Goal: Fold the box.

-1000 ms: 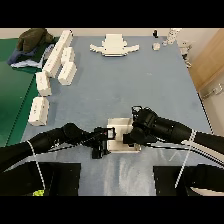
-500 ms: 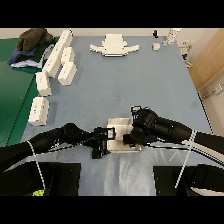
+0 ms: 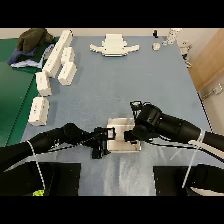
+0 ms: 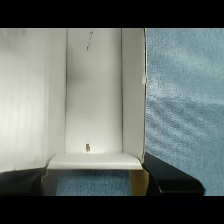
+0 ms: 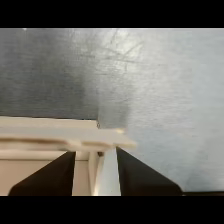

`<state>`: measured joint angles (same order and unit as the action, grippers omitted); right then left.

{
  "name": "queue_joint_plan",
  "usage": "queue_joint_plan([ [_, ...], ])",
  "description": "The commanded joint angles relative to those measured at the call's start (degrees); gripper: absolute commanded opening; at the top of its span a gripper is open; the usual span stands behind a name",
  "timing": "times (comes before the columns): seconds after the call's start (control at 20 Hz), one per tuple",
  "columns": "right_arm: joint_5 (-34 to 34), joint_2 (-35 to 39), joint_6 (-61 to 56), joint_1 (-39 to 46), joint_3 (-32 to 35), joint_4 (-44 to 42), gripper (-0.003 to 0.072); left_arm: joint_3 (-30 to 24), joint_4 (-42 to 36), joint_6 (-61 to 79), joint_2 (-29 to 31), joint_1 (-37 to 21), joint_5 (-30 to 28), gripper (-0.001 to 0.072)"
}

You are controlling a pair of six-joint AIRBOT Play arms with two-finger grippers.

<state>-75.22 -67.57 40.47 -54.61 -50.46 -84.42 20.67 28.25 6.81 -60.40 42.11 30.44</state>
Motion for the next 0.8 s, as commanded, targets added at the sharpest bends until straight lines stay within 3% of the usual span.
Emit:
queue_joint_plan([
  [0.0,-6.3,4.1,0.7,0.0,-2.3,4.1,0.0387,0.0,0.0,0.0,0.0,0.0,0.0,0.0519],
  [0.1,-7.4,7.9,0.7,0.2,-2.4,6.5,0.0381,0.0,0.0,0.0,0.0,0.0,0.0,0.0519],
  [0.15,-8.2,9.5,0.8,0.7,-2.3,7.9,0.0289,0.0,0.0,0.0,0.0,0.0,0.0,0.0519],
  [0.25,-8.6,10.7,3.1,3.4,-2.1,10.2,0.0002,0.0,0.0,0.0,0.0,0.0,0.0,0.0519],
  [0.45,-4.9,5.9,14.4,18.7,-0.7,5.7,0.0003,0.0,0.0,0.0,0.0,0.0,0.0,0.0518],
  [0.55,2.3,2.1,24.6,27.8,-0.7,-5.6,0.0002,0.0,0.0,0.0,0.0,0.0,0.0,0.0519],
  [0.65,8.8,-1.6,40.0,36.8,-0.7,-26.5,0.0002,0.0,0.0,0.0,0.0,0.0,0.0,0.0519],
  [0.75,8.3,-5.7,55.9,43.8,-1.4,-47.9,0.0002,0.0,0.0,0.0,0.0,0.0,0.0,0.0519],
])
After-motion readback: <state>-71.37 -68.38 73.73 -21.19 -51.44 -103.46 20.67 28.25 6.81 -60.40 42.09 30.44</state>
